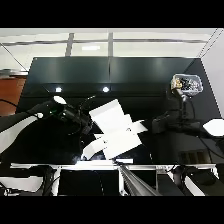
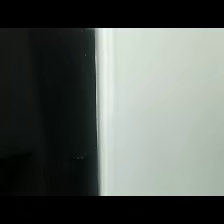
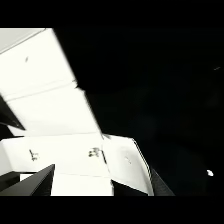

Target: Fold the box and place the chain.

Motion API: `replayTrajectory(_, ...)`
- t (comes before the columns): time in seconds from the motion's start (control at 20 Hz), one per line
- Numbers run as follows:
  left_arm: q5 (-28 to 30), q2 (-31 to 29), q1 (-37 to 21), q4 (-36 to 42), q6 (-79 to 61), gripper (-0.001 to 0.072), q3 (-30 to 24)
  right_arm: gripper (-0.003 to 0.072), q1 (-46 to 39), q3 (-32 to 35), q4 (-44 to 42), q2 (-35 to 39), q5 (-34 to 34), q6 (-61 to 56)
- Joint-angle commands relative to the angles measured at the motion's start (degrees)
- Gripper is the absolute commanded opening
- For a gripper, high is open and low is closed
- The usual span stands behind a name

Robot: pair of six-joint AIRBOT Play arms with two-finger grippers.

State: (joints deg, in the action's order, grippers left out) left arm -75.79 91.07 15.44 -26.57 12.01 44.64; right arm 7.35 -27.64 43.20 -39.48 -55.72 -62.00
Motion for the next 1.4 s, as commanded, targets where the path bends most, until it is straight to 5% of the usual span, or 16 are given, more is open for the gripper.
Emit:
replayTrajectory(0.0, 1.20, -0.48, 0.04, -0.04, -1.01, 0.0029, 1.44, 0.0709, -5.99, -5.88, 9.35, 0.07, -6.27, -0.94)
replayTrajectory(0.35, 2.23, -3.50, 3.91, -10.34, -3.54, 0.0027, 5.70, 0.0708, -12.31, -9.40, 26.36, 0.04, 3.74, -0.76)
replayTrajectory(0.6, 5.64, -12.15, 8.72, -16.76, -4.15, 0.0025, 5.90, 0.0709, -12.24, -9.38, 27.65, 0.04, 3.56, 6.16)
replayTrajectory(0.8, 15.45, -17.88, 10.45, -21.20, -9.09, 0.0025, 4.94, 0.0709, -12.24, -9.31, 27.02, 0.04, -0.76, 7.67)
replayTrajectory(1.0, 18.45, -18.34, 10.93, -21.20, -10.80, 0.0025, 3.02, 0.0709, -12.24, -9.31, 20.85, 0.02, -12.52, 27.56)
replayTrajectory(1.15, 23.04, -18.34, 11.91, -21.57, -10.80, 0.0025, -0.22, 0.0710, -12.22, -8.63, 19.61, -0.13, -12.11, 31.80)
replayTrajectory(1.35, 24.48, -18.32, 12.11, -22.86, -10.05, 0.0029, -1.51, 0.0709, -7.28, 0.55, 17.99, -0.26, -10.43, 40.02)
